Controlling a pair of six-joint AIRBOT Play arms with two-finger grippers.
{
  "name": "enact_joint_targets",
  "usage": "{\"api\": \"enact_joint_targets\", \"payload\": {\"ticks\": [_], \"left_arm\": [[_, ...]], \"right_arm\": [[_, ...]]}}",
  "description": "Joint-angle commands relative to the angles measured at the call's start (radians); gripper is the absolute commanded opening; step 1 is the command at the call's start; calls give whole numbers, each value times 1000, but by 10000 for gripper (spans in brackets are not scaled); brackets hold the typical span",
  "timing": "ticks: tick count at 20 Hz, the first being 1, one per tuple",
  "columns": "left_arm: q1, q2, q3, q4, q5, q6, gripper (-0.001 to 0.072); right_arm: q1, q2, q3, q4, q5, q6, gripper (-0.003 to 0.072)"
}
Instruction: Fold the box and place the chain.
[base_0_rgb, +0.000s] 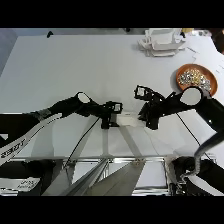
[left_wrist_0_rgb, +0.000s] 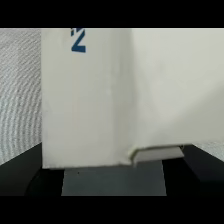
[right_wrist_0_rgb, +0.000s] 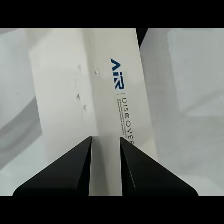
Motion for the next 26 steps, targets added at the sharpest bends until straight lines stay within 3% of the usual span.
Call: {"api": "enact_joint_targets", "payload": {"ticks": [1, 5, 17, 21, 26], "left_arm": [[0, 1, 0, 0, 0, 0, 44], [0, 1, 0, 0, 0, 0, 44], [0, 1, 0, 0, 0, 0, 44], [0, 1, 0, 0, 0, 0, 44], [0, 1, 0, 0, 0, 0, 44]], "right_arm": [[31, 0, 0, -3, -3, -8, 199], [82, 0, 0, -104, -18, 0, 200], [154, 0, 0, -179, -83, 87, 232], [184, 0, 0, -186, -88, 95, 304], [184, 1, 0, -201, -81, 94, 326]]}}
